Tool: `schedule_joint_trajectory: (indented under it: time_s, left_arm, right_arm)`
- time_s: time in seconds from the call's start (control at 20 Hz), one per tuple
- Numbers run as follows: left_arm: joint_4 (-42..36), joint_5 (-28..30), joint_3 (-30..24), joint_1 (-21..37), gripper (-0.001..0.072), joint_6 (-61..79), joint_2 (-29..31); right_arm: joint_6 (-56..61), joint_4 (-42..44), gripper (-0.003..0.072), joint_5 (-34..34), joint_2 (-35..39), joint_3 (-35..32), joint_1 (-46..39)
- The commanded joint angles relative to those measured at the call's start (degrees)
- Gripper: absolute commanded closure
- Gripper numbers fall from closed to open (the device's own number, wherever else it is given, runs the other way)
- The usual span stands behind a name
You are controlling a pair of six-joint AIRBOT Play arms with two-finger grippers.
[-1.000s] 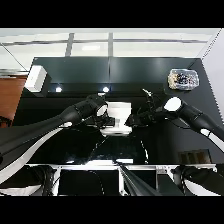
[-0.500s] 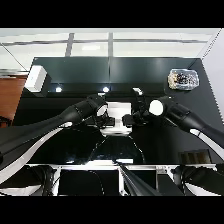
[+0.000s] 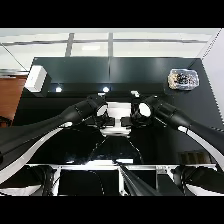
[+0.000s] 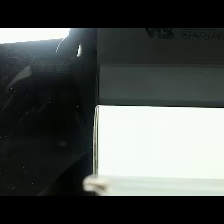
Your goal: Fold the box and place the chain.
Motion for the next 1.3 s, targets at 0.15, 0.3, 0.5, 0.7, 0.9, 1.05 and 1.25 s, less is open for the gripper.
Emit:
schedule_joint_trajectory:
  time_s: [0.15,0.3,0.5,0.7,0.9,1.05,1.25]
  left_arm:
    - [0.0,0.0,0.0,0.0,0.0682,0.0,0.0]
    - [0.0,-0.1,0.0,0.0,0.0682,0.0,0.0]
    - [0.0,-0.1,0.0,0.0,0.0682,0.0,0.0]
    - [0.0,-0.1,0.0,0.0,0.0682,0.0,0.0]
    - [0.0,-0.1,0.0,0.0,0.0682,0.0,0.0]
    - [0.0,-0.1,0.0,0.0,0.0682,0.0,0.0]
    - [0.0,-0.1,0.0,0.0,0.0682,0.0,0.0]
  right_arm:
    - [2.6,-0.3,0.0319,4.6,-5.2,3.8,0.8]
    - [3.3,-0.7,0.0319,5.9,-6.3,3.8,0.8]
    - [4.3,-1.3,0.032,6.7,-6.9,4.5,0.8]
    - [4.3,-1.2,0.0388,7.5,-7.6,5.8,0.8]
    - [4.3,-0.9,0.0512,7.5,-7.6,6.0,0.8]
    - [4.3,-0.9,0.0405,7.7,-7.6,7.0,0.8]
    - [3.9,-1.0,0.0501,7.4,-7.6,7.5,0.8]
